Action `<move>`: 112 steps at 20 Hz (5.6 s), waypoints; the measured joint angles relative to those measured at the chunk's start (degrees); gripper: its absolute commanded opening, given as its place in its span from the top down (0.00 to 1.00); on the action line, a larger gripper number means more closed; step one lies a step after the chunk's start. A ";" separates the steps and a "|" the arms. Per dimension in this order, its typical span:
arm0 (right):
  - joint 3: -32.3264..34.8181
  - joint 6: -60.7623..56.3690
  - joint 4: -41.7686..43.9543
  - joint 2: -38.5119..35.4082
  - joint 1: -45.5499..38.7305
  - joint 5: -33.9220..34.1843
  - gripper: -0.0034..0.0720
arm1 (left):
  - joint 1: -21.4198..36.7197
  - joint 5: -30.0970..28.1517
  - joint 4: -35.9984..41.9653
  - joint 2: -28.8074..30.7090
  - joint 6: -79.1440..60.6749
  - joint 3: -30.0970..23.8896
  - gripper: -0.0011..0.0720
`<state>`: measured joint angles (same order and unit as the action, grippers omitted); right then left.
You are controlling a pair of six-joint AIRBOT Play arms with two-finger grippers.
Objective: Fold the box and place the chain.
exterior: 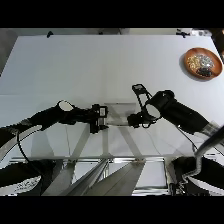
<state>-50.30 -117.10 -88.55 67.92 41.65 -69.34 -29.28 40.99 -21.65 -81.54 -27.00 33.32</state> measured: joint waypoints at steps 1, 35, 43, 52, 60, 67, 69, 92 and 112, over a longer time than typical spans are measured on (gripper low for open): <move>0.02 0.85 -0.04 -1.16 0.00 -1.97 0.30 | 0.00 0.00 0.00 0.00 0.00 0.00 0.45; -0.02 18.14 -15.43 -24.50 -26.67 -16.39 0.31 | 0.00 0.00 0.00 0.00 0.00 0.00 0.45; -0.02 24.04 -12.59 -24.52 -40.63 -11.13 0.31 | 0.00 0.00 -0.02 0.00 0.00 0.00 0.45; 0.00 25.99 -11.23 -21.09 -48.72 -4.15 0.31 | 0.00 0.02 -0.02 0.00 0.00 0.00 0.45; -0.22 27.12 -8.76 -10.36 -56.43 4.92 0.31 | 0.00 0.00 -0.02 0.00 0.00 0.00 0.45; -12.61 31.26 -3.48 0.90 -63.95 11.85 0.31 | 0.00 0.00 -0.02 0.00 0.00 0.00 0.45; -20.28 32.22 -2.86 6.99 -64.54 13.20 0.31 | 0.00 0.00 -0.02 0.00 0.00 0.00 0.45; -60.35 30.53 -10.23 52.52 -66.23 8.13 0.94 | 0.00 0.00 -0.02 0.00 0.00 0.00 0.45; -60.43 36.13 1.66 22.84 -60.30 -6.71 0.94 | 0.00 0.00 -0.02 0.00 0.00 0.00 0.45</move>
<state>-110.74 -80.97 -86.89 90.76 -18.65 -76.05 -29.28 40.99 -21.67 -81.54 -27.00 33.32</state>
